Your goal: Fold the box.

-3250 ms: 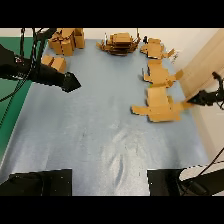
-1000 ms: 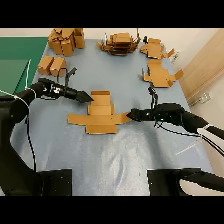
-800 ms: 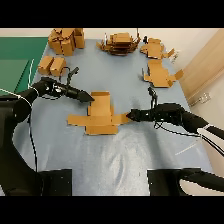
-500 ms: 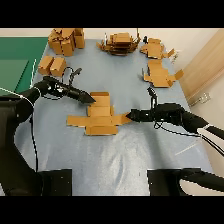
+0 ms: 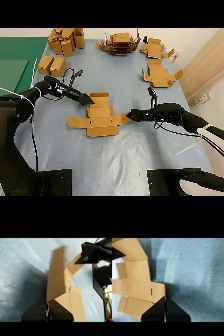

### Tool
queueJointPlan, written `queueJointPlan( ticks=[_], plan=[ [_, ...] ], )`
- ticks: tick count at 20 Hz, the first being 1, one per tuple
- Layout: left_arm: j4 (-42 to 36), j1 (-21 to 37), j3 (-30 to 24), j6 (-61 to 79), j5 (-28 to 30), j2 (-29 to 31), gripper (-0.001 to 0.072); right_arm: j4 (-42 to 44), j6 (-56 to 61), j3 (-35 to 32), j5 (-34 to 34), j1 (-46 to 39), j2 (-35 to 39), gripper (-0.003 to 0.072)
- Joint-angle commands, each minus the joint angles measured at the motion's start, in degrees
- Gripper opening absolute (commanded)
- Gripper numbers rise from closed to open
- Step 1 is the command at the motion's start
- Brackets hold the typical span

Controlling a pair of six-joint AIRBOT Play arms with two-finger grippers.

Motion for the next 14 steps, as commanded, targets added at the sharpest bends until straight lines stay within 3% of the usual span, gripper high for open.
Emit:
queueJointPlan(
  ticks=[1, 14],
  plan=[
    [0.4, 0.0, 0.5, 0.2, 0.2, 0.0, 0.0024, 0.0, 0.1, 0.0, 0.1, 0.0, 0.0, 0.0006],
    [0.3, 0.0, 2.3, 0.5, 0.4, 0.0, 0.0023, 0.0, 0.0, 0.0, 1.0, 0.0, 0.0, 0.0006]
  ],
)
